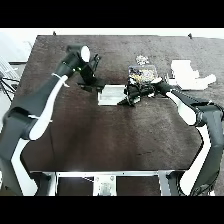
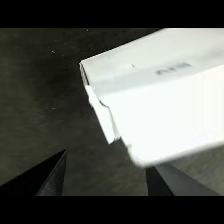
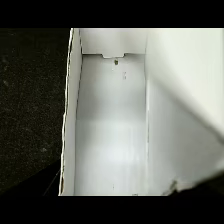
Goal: Fold the box and place the chain.
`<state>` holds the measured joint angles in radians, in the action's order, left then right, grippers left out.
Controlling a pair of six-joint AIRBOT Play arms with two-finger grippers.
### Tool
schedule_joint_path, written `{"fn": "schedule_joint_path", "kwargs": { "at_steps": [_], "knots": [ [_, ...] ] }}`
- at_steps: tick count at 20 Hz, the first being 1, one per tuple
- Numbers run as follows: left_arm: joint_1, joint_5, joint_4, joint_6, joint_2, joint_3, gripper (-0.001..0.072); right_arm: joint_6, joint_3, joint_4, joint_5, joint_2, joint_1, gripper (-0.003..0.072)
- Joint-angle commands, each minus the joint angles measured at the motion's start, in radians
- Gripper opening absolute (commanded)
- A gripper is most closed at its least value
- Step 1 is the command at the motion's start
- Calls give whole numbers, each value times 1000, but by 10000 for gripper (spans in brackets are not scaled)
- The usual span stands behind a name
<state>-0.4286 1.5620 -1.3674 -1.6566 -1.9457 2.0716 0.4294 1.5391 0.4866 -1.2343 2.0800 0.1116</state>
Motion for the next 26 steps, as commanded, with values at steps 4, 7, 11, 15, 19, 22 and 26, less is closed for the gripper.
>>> {"fn": "schedule_joint_path", "kwargs": {
  "at_steps": [4, 7, 11, 15, 19, 22, 26],
  "knots": [
    [183, 11, 266, 843, 61, -48, 541, -2, 0, -1, -1, 0, 0, 416],
    [283, 24, 365, 1143, 61, -158, 541, -2, 0, -1, -1, 0, 0, 416],
    [314, -238, 478, 1488, 60, -361, 589, -2, 0, -1, -1, 0, 0, 416],
    [351, -286, 886, 1878, 6, -516, 720, -2, 0, -1, -1, 0, 0, 416],
    [349, -305, 905, 1919, -47, -525, 714, -2, 0, -1, -1, 0, 0, 416],
    [349, -314, 903, 1920, -52, -527, 714, -2, 0, -1, -1, 0, 0, 416],
    [348, -288, 948, 1985, -79, -528, 720, -2, 0, -1, -1, 0, 0, 416]
  ]
}}
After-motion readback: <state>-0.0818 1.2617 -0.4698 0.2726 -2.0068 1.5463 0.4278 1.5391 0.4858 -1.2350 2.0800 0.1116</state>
